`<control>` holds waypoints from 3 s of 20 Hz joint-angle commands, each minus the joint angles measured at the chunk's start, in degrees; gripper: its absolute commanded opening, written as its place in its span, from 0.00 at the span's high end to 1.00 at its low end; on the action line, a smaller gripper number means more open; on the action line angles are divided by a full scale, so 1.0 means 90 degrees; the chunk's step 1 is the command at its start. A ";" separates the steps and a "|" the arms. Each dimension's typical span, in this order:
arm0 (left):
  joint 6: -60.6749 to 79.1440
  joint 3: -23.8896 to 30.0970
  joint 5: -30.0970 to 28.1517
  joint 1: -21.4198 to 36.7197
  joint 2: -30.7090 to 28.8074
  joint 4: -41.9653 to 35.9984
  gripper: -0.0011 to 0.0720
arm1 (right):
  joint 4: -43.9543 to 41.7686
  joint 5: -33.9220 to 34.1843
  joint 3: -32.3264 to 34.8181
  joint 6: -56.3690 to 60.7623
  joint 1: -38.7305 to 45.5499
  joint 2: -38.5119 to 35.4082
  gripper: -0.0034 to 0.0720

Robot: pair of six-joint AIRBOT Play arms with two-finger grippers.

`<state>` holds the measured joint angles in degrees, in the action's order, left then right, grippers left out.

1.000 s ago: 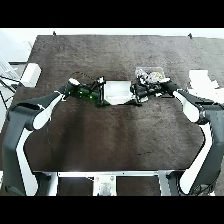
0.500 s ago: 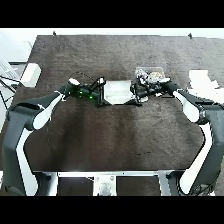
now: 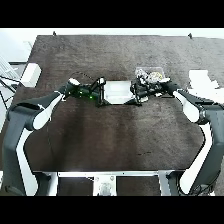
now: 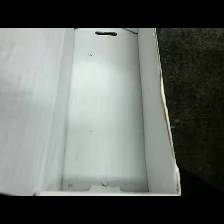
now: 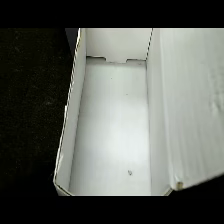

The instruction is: Fold the box and place the chain.

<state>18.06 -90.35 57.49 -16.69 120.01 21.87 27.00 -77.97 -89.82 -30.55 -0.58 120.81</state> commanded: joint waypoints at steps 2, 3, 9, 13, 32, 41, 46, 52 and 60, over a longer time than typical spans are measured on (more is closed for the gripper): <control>-0.0005 -0.0005 -0.0019 0.0007 0.0002 -0.0002 0.51 | 0.0000 -0.0012 0.0000 0.0005 0.0000 -0.0002 0.18; -0.0005 -0.0005 -0.0029 0.0010 0.0002 0.0000 0.51 | 0.0000 -0.0010 0.0000 0.0005 -0.0005 -0.0002 0.18; -0.0002 -0.0005 -0.0027 0.0007 0.0002 -0.0002 0.51 | -0.0002 -0.0010 0.0000 0.0005 -0.0007 -0.0002 0.18; -0.0005 -0.0005 -0.0029 0.0007 0.0002 -0.0002 0.51 | -0.0002 -0.0012 0.0000 0.0007 -0.0005 -0.0002 0.18; -0.0005 -0.0005 -0.0027 0.0007 0.0002 -0.0002 0.51 | 0.0522 -0.0585 -0.0097 0.1421 0.0435 -0.0469 0.00; -0.0005 -0.0005 -0.0029 0.0007 0.0002 -0.0002 0.51 | 0.0906 -0.0566 -0.0097 0.2295 0.1005 -0.1409 0.00; -0.0005 -0.0005 -0.0027 0.0007 0.0002 -0.0002 0.51 | 0.0148 -0.0967 -0.0092 0.2538 0.0585 -0.1452 0.95; -0.0005 -0.0005 -0.0027 0.0007 0.0002 -0.0002 0.51 | 0.0092 0.0520 -0.0100 0.2756 -0.0141 -0.1438 0.95; -0.0005 -0.0005 -0.0027 0.0007 0.0002 -0.0002 0.51 | 0.0580 0.1163 -0.0942 0.3572 -0.0284 -0.0935 0.95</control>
<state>18.00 -90.35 57.25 -16.64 119.98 21.85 31.11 -69.52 -95.29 -1.89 -2.79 110.63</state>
